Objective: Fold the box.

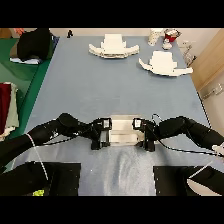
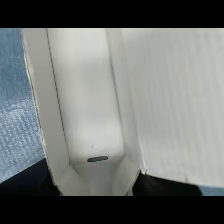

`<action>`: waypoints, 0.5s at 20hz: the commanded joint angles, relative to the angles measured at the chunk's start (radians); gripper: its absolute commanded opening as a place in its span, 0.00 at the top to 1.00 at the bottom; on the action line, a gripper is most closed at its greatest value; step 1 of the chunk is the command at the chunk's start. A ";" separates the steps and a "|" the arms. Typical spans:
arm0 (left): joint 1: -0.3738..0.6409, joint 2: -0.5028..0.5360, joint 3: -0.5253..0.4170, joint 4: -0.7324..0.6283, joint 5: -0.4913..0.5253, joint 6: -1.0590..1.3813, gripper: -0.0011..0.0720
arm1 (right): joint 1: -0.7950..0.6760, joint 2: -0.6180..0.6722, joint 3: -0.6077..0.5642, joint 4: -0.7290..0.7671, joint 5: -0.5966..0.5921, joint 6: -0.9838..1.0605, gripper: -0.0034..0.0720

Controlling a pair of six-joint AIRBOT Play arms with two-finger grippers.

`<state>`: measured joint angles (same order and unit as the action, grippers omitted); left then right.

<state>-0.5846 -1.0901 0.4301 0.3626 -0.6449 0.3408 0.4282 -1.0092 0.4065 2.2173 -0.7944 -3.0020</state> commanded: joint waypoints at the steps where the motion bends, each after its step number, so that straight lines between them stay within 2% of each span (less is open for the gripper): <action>1: -0.043 -0.032 0.000 -0.050 0.045 0.009 0.03 | 0.000 0.000 -0.001 0.000 0.000 0.000 0.34; 10: -0.064 -0.045 0.002 -0.012 0.113 -0.087 0.03 | 0.000 0.000 -0.001 0.000 0.000 0.000 0.34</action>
